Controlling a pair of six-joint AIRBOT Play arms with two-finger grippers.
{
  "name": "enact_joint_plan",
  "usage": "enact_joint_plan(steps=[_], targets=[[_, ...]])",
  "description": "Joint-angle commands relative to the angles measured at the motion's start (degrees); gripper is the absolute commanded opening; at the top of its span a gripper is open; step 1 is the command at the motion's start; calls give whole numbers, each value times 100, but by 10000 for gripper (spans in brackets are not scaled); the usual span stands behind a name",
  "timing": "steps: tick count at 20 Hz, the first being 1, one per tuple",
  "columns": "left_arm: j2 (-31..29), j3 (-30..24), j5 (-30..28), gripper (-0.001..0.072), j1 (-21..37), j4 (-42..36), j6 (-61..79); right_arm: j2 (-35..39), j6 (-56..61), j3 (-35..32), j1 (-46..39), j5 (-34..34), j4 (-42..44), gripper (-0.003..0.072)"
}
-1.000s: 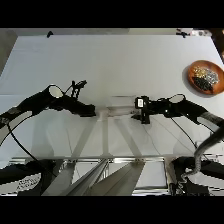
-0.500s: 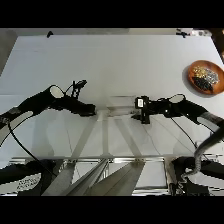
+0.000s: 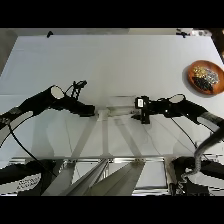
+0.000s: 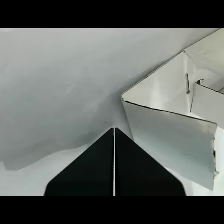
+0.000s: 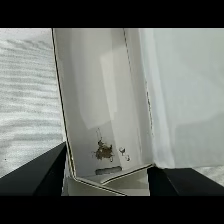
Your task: Fold the box and place the chain.
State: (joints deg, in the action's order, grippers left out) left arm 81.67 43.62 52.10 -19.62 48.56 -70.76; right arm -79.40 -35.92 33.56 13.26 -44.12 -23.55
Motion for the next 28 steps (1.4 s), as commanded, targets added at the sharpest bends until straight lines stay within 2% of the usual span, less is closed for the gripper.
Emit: enact_joint_plan(steps=[1, 13, 18, 19, 21, 22, 24, 27, 28], targets=[[4, -2, -85, 10, -52, -22, 4, 4, 2, 0, 0, -2, 2, 401], [76, -2, -63, 9, -85, -212, 146, 4, 2, 0, 0, -2, 2, 401], [61, -2, 168, 20, -63, -1198, 1115, 4, 2, 0, 0, -2, 2, 401], [61, -2, 175, 45, -63, -1266, 1187, 4, 2, 0, 0, -2, 2, 401], [61, -2, 184, 50, -63, -1272, 1189, 4, 2, 0, 0, -2, 2, 401], [61, -2, 210, 95, -63, -1279, 1213, 4, 2, 0, 0, -2, 2, 401], [61, -2, 284, 99, -63, -1335, 1294, 4, 2, 0, 0, -2, 2, 401], [61, -2, 350, 162, -63, -1515, 1451, 4, 2, 0, 0, -2, 2, 401], [61, -2, 372, 162, -63, -1676, 1558, 4, 2, 0, 0, -2, 2, 401]])
